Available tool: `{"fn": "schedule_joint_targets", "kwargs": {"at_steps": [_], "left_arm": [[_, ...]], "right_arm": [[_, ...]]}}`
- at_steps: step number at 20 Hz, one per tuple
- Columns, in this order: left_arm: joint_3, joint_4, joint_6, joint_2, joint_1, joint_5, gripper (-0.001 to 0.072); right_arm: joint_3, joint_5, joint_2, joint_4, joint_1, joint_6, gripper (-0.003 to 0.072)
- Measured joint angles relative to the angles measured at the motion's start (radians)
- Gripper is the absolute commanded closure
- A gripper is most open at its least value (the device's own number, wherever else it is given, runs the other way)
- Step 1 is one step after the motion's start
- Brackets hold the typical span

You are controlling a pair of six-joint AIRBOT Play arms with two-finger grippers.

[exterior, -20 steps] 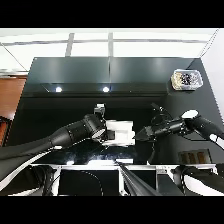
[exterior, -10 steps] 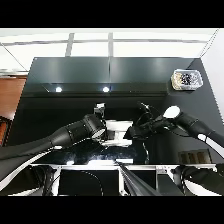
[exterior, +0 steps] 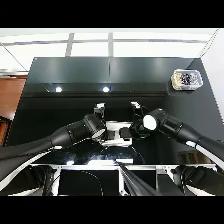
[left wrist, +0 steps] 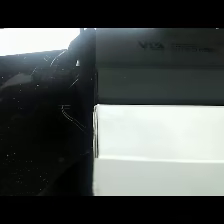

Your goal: Fold the box and place the chain.

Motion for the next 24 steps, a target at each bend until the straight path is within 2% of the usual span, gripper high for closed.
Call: {"fn": "schedule_joint_targets", "kwargs": {"at_steps": [1,8,9,11,13,14,15,19,20,21,24], "left_arm": [[0.000,0.000,0.000,0.000,0.000,0.000,0.0681],[0.000,0.000,0.000,0.000,0.000,-0.003,0.0681],[0.000,0.000,0.000,0.000,0.000,-0.003,0.0680],[0.000,0.000,0.000,0.000,0.000,-0.003,0.0680],[0.000,0.000,0.000,0.000,0.000,-0.002,0.0680],[0.000,-0.001,0.000,0.000,0.000,0.000,0.0680],[0.000,-0.004,0.000,0.000,0.000,0.002,0.0680],[0.000,-0.004,-0.002,0.000,0.000,0.000,0.0680],[0.000,-0.003,-0.001,0.000,0.000,0.000,0.0680],[0.000,-0.003,0.000,0.000,0.000,0.000,0.0680],[0.000,0.003,0.001,0.000,0.000,-0.003,0.0680]], "right_arm": [[0.005,0.007,0.000,-0.036,0.019,0.056,0.0334],[0.019,0.034,-0.015,-0.172,0.071,0.268,0.0345],[0.020,0.038,-0.021,-0.178,0.072,0.277,0.0402],[0.021,0.043,-0.031,-0.182,0.075,0.293,0.0434],[0.021,0.048,-0.035,-0.186,0.076,0.301,0.0500],[0.021,0.048,-0.036,-0.187,0.077,0.303,0.0642],[0.022,0.047,-0.037,-0.186,0.077,0.307,0.0670],[0.023,0.053,-0.039,-0.190,0.077,0.312,0.0669],[0.023,0.054,-0.040,-0.190,0.077,0.312,0.0644],[0.023,0.055,-0.040,-0.191,0.077,0.311,0.0477],[0.023,0.061,-0.041,-0.191,0.077,0.306,0.0461]]}}
